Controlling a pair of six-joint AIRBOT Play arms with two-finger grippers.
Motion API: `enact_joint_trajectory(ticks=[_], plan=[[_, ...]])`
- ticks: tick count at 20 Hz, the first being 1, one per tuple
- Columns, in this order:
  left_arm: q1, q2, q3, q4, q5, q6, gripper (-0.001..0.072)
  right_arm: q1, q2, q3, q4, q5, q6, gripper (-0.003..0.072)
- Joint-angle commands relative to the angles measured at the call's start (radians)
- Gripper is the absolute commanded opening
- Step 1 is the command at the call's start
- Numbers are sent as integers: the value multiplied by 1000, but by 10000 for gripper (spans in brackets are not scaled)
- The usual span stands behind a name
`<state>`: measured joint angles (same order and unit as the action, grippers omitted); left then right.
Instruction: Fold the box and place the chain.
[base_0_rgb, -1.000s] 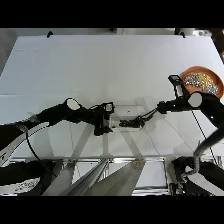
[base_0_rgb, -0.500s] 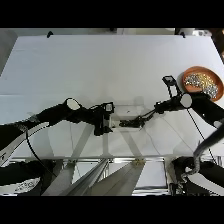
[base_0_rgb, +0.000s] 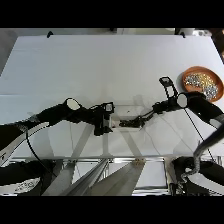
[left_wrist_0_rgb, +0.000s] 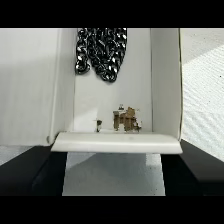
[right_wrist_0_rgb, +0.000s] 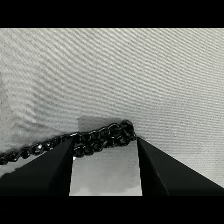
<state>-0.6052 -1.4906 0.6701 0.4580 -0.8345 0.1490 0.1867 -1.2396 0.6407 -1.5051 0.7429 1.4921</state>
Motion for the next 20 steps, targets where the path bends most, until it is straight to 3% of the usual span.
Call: enact_joint_trajectory(ticks=[1, 7, 12, 16, 20], plan=[[-1, 0, 1, 0, 0, 0, 290, 1, -21, -2, -5, 1, 0, 362], [-1, 0, 1, 0, 0, 0, 290, 1, -13, -2, -5, 1, 0, 40], [-1, 0, 1, 0, 0, 0, 290, 1, 40, -1, -2, 1, 0, 17], [-1, 0, 1, 0, 0, 0, 290, 1, 163, -1, 24, 14, -1, 17], [-1, 0, 1, 0, 0, 0, 290, 1, 321, -1, 191, 64, -66, 16]])
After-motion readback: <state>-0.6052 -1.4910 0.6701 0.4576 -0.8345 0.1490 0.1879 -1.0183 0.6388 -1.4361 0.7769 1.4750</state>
